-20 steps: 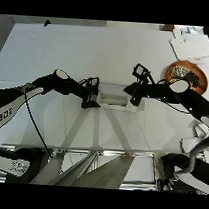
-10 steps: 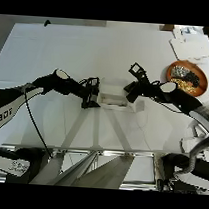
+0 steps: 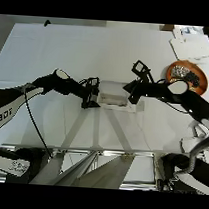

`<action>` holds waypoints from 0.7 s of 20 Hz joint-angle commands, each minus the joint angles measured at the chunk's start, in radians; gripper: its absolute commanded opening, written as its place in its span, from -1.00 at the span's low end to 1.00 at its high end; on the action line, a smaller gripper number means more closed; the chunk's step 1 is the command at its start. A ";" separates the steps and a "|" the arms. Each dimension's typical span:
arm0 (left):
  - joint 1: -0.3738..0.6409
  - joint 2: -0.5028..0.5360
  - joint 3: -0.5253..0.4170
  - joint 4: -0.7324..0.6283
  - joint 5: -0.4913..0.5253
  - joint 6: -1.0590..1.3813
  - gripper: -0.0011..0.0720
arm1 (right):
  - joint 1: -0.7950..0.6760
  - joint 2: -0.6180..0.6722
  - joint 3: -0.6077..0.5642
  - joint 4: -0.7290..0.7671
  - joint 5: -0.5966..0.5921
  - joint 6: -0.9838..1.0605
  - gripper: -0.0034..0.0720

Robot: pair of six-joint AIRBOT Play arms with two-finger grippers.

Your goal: Fold the box and place the chain.

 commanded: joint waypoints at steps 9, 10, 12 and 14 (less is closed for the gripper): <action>0.000 -0.001 0.001 0.000 0.000 0.000 -0.27 | 0.001 0.252 -0.002 -0.556 0.294 0.249 -0.88; 0.000 -0.001 0.001 0.000 0.000 0.000 -0.27 | 0.001 0.233 -0.002 -0.561 0.278 0.247 -0.88; 0.000 -0.001 0.001 0.000 0.000 0.000 -0.27 | 0.001 0.174 -0.002 -0.561 0.233 0.243 -0.89; 0.000 -0.001 0.001 0.000 0.000 0.000 -0.27 | 0.001 0.100 -0.002 -0.560 0.210 0.138 -0.89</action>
